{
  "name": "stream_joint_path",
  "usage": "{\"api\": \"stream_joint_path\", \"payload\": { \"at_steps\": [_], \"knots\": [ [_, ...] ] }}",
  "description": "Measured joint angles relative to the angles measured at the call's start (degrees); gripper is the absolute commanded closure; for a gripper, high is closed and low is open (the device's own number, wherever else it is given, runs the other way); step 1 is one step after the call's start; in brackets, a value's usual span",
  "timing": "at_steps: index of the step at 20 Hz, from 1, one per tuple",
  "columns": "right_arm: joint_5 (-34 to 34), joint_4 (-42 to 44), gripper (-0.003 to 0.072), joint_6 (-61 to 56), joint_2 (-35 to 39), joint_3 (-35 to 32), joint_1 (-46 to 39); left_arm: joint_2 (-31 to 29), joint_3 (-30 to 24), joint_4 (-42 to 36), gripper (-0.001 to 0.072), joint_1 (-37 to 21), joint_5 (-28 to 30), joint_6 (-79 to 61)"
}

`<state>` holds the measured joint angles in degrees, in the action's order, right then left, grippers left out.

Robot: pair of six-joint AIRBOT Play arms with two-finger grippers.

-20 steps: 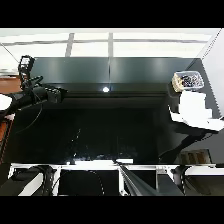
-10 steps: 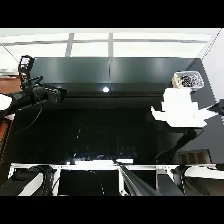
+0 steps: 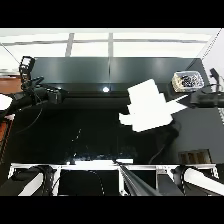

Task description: Fold the box and place the chain.

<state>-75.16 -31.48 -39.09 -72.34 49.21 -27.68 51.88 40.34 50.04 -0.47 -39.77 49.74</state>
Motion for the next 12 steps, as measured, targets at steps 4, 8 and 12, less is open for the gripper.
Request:
{"api": "stream_joint_path", "payload": {
  "at_steps": [4, 8, 12],
  "knots": [
    [11.21, 11.58, 0.0669, 6.27, 8.92, -11.96, 11.39, 1.2, 0.0, -1.81, -0.0001, 0.0, -1.97, 0.02],
    [25.18, 21.55, 0.0669, 14.03, 14.47, -22.08, 23.87, 5.53, 0.0, -6.32, -0.0001, 0.02, -4.0, 1.46],
    [34.01, 25.35, 0.0669, 16.81, 15.96, -26.01, 34.77, 11.69, 0.04, -11.67, -0.0002, 0.35, -4.68, 4.26]
  ]
}}
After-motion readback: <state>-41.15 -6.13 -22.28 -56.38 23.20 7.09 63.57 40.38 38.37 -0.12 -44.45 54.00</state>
